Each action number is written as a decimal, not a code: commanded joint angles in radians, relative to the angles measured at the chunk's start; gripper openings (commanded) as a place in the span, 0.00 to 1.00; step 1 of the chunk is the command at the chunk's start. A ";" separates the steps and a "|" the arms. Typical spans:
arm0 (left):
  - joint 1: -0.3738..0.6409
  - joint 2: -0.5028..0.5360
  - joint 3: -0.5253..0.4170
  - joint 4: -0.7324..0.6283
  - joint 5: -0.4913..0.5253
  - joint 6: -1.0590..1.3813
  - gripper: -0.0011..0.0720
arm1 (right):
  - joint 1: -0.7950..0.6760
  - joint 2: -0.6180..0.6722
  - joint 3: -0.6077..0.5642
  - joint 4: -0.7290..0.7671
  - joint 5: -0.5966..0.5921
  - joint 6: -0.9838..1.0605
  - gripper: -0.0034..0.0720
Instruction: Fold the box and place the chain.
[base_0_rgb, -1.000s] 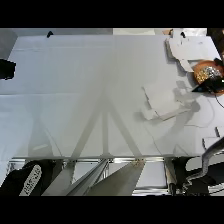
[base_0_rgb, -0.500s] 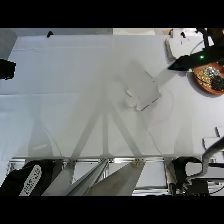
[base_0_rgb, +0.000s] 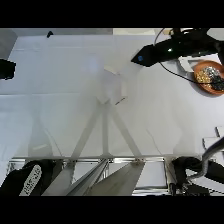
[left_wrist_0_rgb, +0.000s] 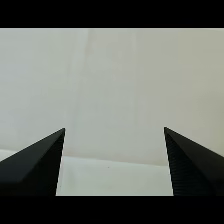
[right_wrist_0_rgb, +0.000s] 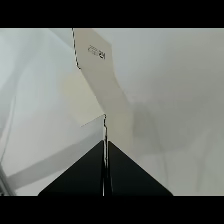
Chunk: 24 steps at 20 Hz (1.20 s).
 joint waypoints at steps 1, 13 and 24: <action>-0.001 0.001 0.001 0.000 0.001 0.000 0.96 | 0.098 0.072 0.001 -0.040 -0.063 -0.014 0.05; -0.001 0.001 0.001 0.000 0.000 0.000 0.96 | 0.245 0.368 -0.534 -0.052 -0.587 -0.172 0.05; -0.001 0.001 0.001 0.000 0.000 0.000 0.96 | 0.244 0.365 -0.931 0.118 -1.018 -0.249 0.05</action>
